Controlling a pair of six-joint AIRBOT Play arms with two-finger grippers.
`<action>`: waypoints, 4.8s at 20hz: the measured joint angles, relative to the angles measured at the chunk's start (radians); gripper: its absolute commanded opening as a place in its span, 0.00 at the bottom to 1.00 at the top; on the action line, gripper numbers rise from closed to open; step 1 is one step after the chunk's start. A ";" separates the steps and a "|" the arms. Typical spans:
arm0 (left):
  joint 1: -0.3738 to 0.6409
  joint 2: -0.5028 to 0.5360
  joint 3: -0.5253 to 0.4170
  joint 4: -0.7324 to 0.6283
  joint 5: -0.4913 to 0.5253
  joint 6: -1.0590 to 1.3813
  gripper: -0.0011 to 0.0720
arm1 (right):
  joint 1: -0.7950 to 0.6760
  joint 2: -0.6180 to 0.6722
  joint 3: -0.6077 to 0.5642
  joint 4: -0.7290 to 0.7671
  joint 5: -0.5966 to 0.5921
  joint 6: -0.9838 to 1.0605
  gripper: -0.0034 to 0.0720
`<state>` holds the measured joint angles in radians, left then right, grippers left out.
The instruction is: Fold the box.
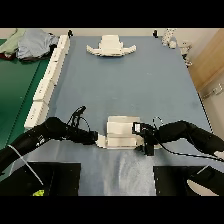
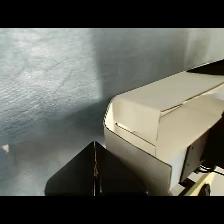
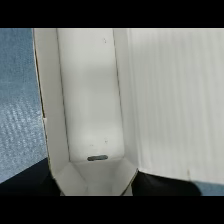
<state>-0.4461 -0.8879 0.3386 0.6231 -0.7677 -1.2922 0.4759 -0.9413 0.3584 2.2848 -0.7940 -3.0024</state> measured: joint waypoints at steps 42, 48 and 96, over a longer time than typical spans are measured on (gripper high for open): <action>-0.525 -0.291 0.487 0.731 -0.164 -1.095 0.44 | 0.000 0.000 0.000 0.000 0.000 0.000 0.75; -0.566 -0.383 0.564 0.837 -0.275 -1.246 0.44 | 0.000 0.000 0.000 0.001 0.000 0.000 0.75; -0.465 -0.155 0.710 0.863 -0.545 -0.444 0.03 | -0.001 0.000 0.000 0.000 0.000 0.001 0.75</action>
<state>-0.9108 -1.0431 1.0481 1.4860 -1.3125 -1.7363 0.4747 -0.9413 0.3584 2.2852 -0.7940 -3.0016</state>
